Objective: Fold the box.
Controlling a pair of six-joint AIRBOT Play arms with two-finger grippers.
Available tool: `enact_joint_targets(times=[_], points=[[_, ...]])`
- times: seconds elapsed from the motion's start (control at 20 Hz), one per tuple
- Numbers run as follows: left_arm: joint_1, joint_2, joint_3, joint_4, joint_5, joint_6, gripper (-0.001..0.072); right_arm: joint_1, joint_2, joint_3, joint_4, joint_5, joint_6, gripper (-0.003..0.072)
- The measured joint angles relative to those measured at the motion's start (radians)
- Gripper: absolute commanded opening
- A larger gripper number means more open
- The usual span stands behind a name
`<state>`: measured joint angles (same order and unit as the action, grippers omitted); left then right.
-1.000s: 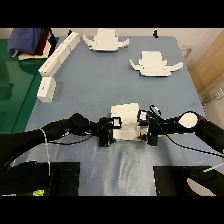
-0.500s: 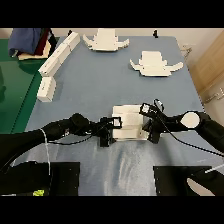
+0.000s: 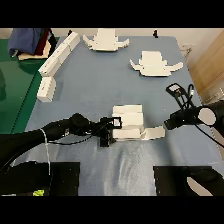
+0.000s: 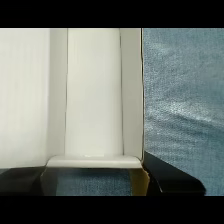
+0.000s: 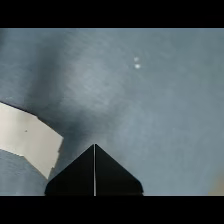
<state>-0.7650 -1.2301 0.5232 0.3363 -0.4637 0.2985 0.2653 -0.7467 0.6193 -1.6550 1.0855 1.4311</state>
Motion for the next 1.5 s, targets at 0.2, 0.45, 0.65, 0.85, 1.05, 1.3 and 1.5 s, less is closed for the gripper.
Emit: enact_joint_targets(times=[0.2,0.45,0.65,0.85,1.05,1.3,1.5], points=[[0.000,0.000,0.000,0.000,0.000,0.000,0.0516,-0.100,-0.115,-0.048,0.124,0.017,0.131,0.0005],[0.000,0.000,0.000,0.000,0.000,-0.001,0.0516,-0.114,-0.235,-0.090,0.394,-0.008,0.068,0.0004],[0.000,0.000,0.000,0.002,0.000,-0.001,0.0516,-0.071,-0.246,-0.096,0.581,0.007,-0.003,0.0005],[0.000,0.000,0.000,0.000,0.000,0.000,0.0516,-0.040,-0.195,-0.093,0.660,0.023,-0.028,0.0061],[0.000,0.000,0.000,0.000,0.000,0.000,0.0516,-0.030,-0.124,-0.093,0.628,0.031,-0.006,0.0195],[0.000,0.000,0.000,0.000,0.001,0.000,0.0516,-0.028,-0.083,-0.093,0.455,0.035,0.101,0.0250],[0.000,0.000,0.000,0.000,0.001,0.000,0.0516,-0.028,-0.068,-0.064,0.444,0.032,0.133,0.0250]])
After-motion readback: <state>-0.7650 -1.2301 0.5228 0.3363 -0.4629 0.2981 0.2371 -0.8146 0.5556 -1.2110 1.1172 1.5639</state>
